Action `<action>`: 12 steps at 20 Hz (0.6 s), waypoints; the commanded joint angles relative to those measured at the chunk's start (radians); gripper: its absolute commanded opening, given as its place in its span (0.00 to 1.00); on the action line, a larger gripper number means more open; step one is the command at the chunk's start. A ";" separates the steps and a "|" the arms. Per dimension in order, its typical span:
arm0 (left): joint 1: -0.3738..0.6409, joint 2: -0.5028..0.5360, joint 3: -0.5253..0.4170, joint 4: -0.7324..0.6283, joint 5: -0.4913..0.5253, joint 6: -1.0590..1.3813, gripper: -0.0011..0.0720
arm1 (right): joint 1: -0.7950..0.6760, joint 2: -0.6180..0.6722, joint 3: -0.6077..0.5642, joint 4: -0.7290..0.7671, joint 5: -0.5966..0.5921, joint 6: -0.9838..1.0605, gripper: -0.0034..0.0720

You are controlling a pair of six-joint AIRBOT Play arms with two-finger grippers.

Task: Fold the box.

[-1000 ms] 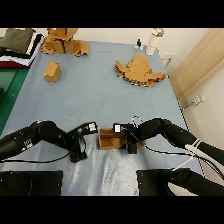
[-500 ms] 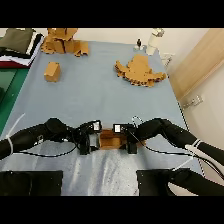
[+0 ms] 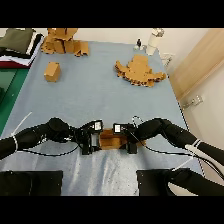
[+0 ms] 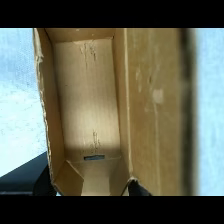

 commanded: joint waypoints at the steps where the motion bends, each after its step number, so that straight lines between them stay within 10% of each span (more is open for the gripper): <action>1: -0.013 -0.008 0.001 -0.007 0.001 0.006 0.98 | 0.000 0.000 0.001 0.000 0.000 0.000 0.71; 10: -0.074 -0.019 0.005 -0.005 0.069 0.011 0.97 | 0.000 0.000 0.001 0.000 0.000 0.000 0.71; 12: -0.074 -0.019 0.005 0.001 0.086 0.011 0.73 | 0.000 0.000 0.001 0.000 0.000 0.000 0.71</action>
